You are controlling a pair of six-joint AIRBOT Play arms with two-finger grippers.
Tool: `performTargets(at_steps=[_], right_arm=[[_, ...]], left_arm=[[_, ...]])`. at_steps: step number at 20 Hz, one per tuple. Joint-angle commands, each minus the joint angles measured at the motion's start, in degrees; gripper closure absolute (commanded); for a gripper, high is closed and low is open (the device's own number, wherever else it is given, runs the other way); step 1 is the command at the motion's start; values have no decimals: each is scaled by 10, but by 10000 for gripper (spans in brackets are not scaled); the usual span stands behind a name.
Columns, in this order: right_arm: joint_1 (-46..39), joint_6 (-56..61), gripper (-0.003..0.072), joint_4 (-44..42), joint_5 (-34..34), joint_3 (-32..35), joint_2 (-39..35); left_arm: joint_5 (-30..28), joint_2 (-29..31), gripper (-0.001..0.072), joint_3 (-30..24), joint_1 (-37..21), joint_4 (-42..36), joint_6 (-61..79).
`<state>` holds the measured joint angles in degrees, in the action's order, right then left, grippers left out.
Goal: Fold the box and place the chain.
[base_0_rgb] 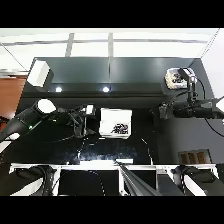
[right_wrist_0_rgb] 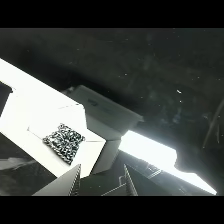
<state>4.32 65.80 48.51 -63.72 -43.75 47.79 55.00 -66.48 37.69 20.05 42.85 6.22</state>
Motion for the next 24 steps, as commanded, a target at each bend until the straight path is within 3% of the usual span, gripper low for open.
performTargets(at_steps=[1,10,24], right_arm=[[0,0,352,15,16,0,0],[0,-1,353,15,27,0,0],[0,-1,353,15,27,0,0]], left_arm=[[-9,-15,1,1,1,1,30],[-6,-98,2,2,3,-77,45],[-8,-100,2,2,5,-101,93]])
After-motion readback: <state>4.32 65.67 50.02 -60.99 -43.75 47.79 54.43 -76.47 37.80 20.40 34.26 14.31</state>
